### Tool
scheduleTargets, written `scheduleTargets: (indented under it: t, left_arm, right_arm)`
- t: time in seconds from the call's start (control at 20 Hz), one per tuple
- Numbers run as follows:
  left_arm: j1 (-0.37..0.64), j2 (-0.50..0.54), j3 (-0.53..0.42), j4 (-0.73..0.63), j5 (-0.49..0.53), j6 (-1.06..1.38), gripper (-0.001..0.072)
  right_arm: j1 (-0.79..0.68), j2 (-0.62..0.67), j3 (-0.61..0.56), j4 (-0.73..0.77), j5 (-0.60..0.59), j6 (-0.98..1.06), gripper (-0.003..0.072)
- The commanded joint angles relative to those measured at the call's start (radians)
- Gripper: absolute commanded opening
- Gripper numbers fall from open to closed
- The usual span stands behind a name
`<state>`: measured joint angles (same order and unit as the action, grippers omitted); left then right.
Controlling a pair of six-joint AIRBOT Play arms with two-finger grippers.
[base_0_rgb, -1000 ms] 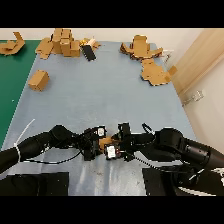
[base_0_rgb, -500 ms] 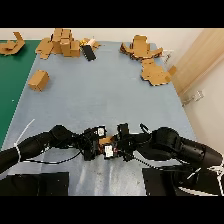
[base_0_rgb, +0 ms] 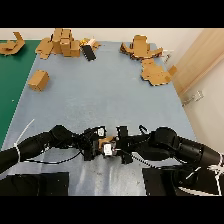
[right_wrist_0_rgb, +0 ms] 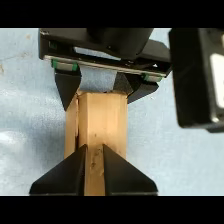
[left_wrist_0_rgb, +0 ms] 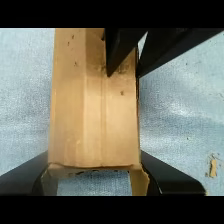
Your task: Fold the box.
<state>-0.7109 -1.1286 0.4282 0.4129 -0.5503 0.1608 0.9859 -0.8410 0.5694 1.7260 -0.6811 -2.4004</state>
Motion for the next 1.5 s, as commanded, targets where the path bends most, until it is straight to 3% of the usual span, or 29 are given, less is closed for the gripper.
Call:
scheduleTargets:
  t: [0.0,0.45,0.65,0.75,0.85,0.9,1.0,1.1,1.2,1.35,1.45]
  left_arm:
    - [0.0,0.0,0.001,-0.001,0.0,-0.001,0.0439]
    - [0.0,0.0,0.001,-0.001,0.0,-0.001,0.0439]
    - [0.0,0.0,0.001,-0.001,0.0,-0.001,0.0439]
    - [0.0,0.0,0.001,-0.001,0.0,-0.001,0.0439]
    - [0.0,0.0,0.001,-0.001,0.0,-0.001,0.0439]
    - [0.0,0.0,0.001,-0.001,0.0,-0.001,0.0439]
    - [0.0,0.0,0.001,-0.001,0.0,-0.001,0.0439]
    - [0.0,0.0,0.001,-0.001,0.0,-0.001,0.0439]
    - [0.0,0.0,0.001,-0.001,0.0,-0.001,0.0439]
    - [0.0,0.0,0.001,-0.001,0.0,-0.001,0.0439]
    - [0.0,0.0,0.001,-0.001,0.0,-0.001,0.0439]
  right_arm:
    - [0.001,-0.002,0.0,0.06,-0.013,0.0,0.0149]
    - [0.001,-0.026,-0.001,0.085,-0.035,0.003,0.015]
    - [0.0,0.06,0.018,0.038,-0.041,0.118,0.0159]
    - [-0.002,0.145,0.029,-0.034,-0.07,0.317,0.0156]
    - [-0.028,0.228,0.029,-0.11,-0.125,0.742,0.0003]
    - [-0.05,0.258,0.026,-0.126,-0.178,0.972,0.0003]
    - [-0.085,0.284,-0.01,-0.043,-0.239,1.226,0.0001]
    - [-0.089,0.285,-0.097,0.204,-0.124,1.304,0.0001]
    - [-0.084,0.275,-0.224,0.488,0.161,1.295,0.0001]
    - [-0.038,0.274,-0.36,0.574,0.628,1.377,0.0]
    - [-0.032,0.266,-0.382,0.556,0.673,1.413,0.0002]
